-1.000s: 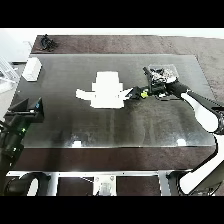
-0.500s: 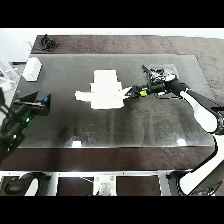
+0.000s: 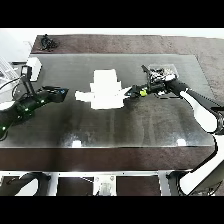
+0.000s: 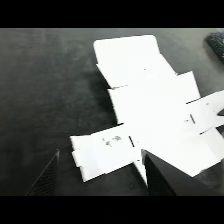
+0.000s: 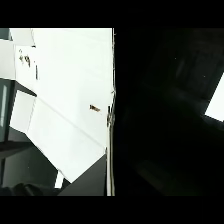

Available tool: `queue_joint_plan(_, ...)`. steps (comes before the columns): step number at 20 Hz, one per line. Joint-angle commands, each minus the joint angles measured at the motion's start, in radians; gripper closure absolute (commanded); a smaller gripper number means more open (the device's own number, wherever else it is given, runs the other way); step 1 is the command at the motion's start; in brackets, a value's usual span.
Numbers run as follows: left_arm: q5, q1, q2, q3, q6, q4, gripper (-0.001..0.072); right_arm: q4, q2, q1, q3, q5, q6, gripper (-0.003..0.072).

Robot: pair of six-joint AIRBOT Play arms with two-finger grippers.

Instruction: Fold the box and place the chain.

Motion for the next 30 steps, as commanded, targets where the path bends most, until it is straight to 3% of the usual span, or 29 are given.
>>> queue_joint_plan(1, -0.029, -0.011, -0.062, 0.049, 0.014, 0.010, 0.0119, 0.005, 0.000, 0.000, 0.001, -0.003, 0.002, 0.0686)
queue_joint_plan(3, -0.065, -0.011, -0.132, 0.108, -0.025, 0.063, 0.0110, 0.007, 0.000, 0.000, 0.001, -0.007, 0.002, 0.0687)
queue_joint_plan(6, -0.213, -0.011, -0.310, 0.250, -0.114, 0.137, 0.0110, 0.015, 0.000, 0.001, 0.001, -0.011, 0.002, 0.0687)
queue_joint_plan(9, -0.309, -0.012, -0.441, 0.377, -0.129, 0.140, 0.0110, 0.016, 0.003, 0.002, -0.002, -0.017, 0.009, 0.0688)
queue_joint_plan(13, -0.291, -0.045, -0.490, 0.498, -0.129, 0.158, 0.0110, 0.019, 0.020, 0.018, -0.023, -0.053, 0.006, 0.0687)
queue_joint_plan(16, -0.237, -0.078, -0.519, 0.599, -0.216, 0.258, 0.0110, 0.019, 0.020, 0.019, -0.023, -0.064, 0.001, 0.0687)
queue_joint_plan(19, -0.285, -0.075, -0.592, 0.685, -0.272, 0.286, 0.0110, 0.015, 0.020, 0.020, -0.026, -0.067, 0.000, 0.0687)
queue_joint_plan(26, -0.293, -0.077, -0.703, 0.733, -0.280, 0.305, 0.0110, 0.011, 0.020, 0.019, -0.026, -0.071, -0.010, 0.0687)
queue_joint_plan(30, -0.412, -0.077, -0.828, 0.890, -0.393, 0.332, 0.0111, 0.011, 0.020, 0.019, -0.026, -0.071, -0.010, 0.0686)
